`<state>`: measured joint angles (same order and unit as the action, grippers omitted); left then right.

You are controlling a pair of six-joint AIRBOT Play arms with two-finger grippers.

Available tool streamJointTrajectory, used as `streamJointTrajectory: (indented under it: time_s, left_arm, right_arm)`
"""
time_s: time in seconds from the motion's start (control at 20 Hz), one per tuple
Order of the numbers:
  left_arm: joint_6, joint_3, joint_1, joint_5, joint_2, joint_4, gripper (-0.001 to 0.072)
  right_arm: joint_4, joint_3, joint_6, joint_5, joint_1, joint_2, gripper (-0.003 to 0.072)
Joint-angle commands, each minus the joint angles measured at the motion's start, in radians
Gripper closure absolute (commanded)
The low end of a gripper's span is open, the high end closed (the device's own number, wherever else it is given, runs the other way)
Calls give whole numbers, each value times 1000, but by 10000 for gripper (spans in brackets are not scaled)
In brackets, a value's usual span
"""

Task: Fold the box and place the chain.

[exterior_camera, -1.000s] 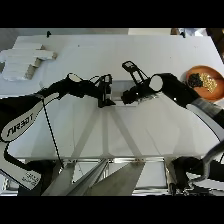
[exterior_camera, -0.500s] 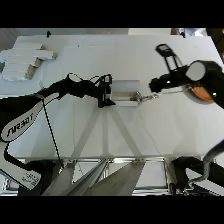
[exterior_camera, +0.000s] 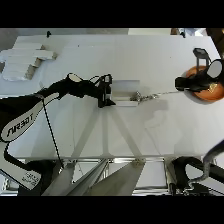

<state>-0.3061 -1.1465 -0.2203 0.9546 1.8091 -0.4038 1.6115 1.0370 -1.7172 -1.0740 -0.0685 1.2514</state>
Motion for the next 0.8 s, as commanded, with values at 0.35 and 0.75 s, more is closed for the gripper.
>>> streamJointTrajectory:
  time_s: [0.35,0.75]
  left_arm:
    - [0,0,0,0,0,0,433]
    - [0,0,0,0,0,0,433]
  right_arm:
    - [87,-26,-524,148,-72,193,228]
    - [206,-26,-677,385,-72,306,306]
